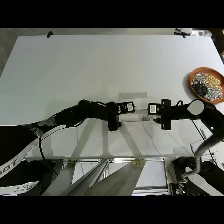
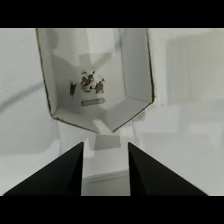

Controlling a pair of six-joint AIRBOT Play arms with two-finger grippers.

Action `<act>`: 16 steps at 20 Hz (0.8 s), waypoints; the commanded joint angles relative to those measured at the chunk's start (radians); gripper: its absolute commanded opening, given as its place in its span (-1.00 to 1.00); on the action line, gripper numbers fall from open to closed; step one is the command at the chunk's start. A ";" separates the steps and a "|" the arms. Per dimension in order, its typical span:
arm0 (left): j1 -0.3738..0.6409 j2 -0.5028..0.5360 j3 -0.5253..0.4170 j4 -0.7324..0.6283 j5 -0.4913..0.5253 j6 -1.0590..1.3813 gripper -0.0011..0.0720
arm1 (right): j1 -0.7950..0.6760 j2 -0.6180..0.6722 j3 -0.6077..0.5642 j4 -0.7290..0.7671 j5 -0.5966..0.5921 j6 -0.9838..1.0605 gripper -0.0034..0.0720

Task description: Fold the box and place the chain.

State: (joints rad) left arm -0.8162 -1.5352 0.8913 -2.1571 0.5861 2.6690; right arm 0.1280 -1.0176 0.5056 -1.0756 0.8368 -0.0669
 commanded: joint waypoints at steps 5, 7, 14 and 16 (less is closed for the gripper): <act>-0.001 0.001 0.000 0.000 0.000 0.000 -0.03 | 0.000 -0.035 -0.001 0.128 -0.020 -0.022 -0.23; -0.001 0.001 0.000 0.000 0.000 0.000 -0.03 | 0.002 -0.040 -0.001 0.166 -0.012 -0.022 -0.23; -0.001 0.001 0.000 0.000 0.000 0.000 -0.03 | 0.074 -0.072 -0.001 0.167 -0.019 -0.040 -0.47; -0.001 0.001 0.000 0.000 0.000 0.000 -0.03 | 0.074 -0.079 -0.001 0.167 -0.022 -0.040 -0.47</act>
